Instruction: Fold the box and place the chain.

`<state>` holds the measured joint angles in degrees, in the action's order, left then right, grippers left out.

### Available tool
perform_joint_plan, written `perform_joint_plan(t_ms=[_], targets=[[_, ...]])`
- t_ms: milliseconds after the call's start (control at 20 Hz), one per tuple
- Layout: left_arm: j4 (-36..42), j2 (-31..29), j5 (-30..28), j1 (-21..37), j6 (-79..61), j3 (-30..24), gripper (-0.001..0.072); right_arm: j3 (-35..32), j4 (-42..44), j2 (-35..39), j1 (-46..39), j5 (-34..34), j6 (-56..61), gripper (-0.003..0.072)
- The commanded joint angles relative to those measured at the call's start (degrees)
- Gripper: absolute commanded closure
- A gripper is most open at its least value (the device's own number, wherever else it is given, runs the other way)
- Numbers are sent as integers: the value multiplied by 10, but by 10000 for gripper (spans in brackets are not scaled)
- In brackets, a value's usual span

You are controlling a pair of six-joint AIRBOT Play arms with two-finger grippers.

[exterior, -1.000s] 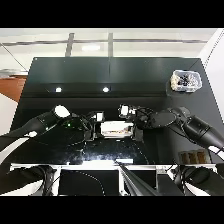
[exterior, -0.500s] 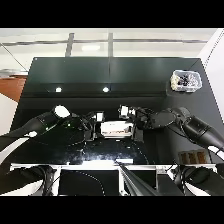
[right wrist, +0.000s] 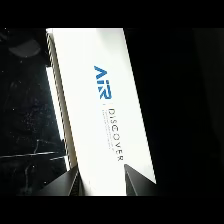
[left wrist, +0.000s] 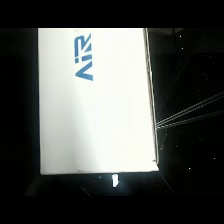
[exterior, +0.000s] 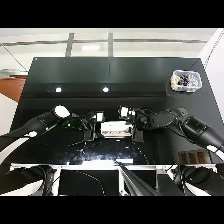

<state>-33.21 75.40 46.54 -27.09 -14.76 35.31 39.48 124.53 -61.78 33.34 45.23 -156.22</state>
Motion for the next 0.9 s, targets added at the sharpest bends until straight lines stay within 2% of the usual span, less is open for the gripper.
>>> perform_joint_plan(t_ms=[0, 150, 200, 250, 400, 500, 850], targets=[[0, 0, -1, 0, 0, 0, 316, 0, -1, -6, 0, 1, 0, 377], [0, 0, -1, 0, 0, 0, 316, 0, -1, -6, 0, 0, 0, 370], [0, 0, -1, 0, 0, 0, 316, 0, -1, -6, 0, -1, 0, 229], [0, 0, -1, 0, 0, 0, 316, 0, -1, -6, 0, -2, 0, 193], [0, 0, -1, 0, 0, 0, 316, 0, -1, -6, 0, -2, 0, 195], [0, 0, -1, 0, 0, 0, 316, 0, -1, -5, 0, -3, 0, 225], [0, 0, -1, 0, 0, 0, 316, 4, -7, 6, 0, -15, 0, 222]])
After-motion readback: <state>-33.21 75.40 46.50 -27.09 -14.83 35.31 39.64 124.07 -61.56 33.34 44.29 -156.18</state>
